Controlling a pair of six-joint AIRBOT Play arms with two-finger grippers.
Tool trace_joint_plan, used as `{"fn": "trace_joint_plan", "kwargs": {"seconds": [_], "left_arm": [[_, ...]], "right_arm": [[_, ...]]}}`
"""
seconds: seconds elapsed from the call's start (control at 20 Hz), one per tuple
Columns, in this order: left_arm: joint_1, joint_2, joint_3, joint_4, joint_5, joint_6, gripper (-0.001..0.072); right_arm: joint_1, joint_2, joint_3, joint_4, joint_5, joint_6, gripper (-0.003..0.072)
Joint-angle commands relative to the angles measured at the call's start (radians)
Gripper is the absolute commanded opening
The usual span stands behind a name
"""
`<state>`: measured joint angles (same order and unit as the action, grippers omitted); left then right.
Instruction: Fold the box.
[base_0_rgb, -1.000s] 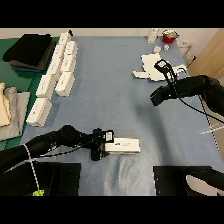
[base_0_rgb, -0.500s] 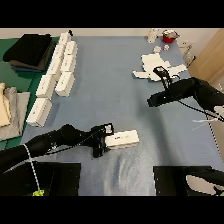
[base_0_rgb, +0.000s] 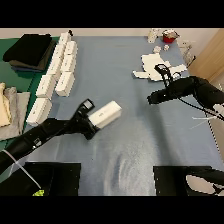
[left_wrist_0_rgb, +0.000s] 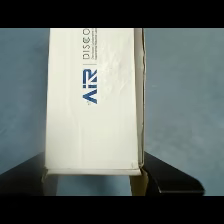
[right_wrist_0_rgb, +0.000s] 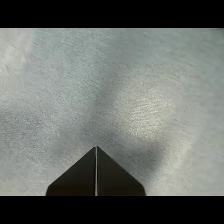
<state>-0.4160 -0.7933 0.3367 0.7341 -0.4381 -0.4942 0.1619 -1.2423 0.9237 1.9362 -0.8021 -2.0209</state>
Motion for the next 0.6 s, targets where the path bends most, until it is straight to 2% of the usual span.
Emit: {"fn": "trace_joint_plan", "kwargs": {"seconds": [0.0, 0.1, 0.3, 0.4, 0.55], "left_arm": [[0.253, 0.097, 0.004, 0.383, -0.086, -0.370, 0.0458], [0.398, 0.109, 0.006, 0.452, -0.153, -0.424, 0.0458], [0.589, 0.108, 0.006, 0.451, -0.174, -0.423, 0.0458], [0.632, 0.106, 0.006, 0.451, -0.143, -0.423, 0.0458], [0.638, 0.082, 0.009, 0.451, -0.103, -0.423, 0.0458]], "right_arm": [[0.000, -0.001, 0.001, -0.001, -0.001, 0.008, 0.0006], [0.000, -0.001, 0.001, 0.002, 0.000, 0.008, 0.0006], [0.000, -0.001, 0.001, 0.006, -0.001, 0.008, 0.0006], [0.000, -0.001, 0.001, 0.014, 0.000, 0.008, 0.0006], [0.000, -0.001, 0.001, 0.016, 0.000, 0.008, 0.0006]]}}
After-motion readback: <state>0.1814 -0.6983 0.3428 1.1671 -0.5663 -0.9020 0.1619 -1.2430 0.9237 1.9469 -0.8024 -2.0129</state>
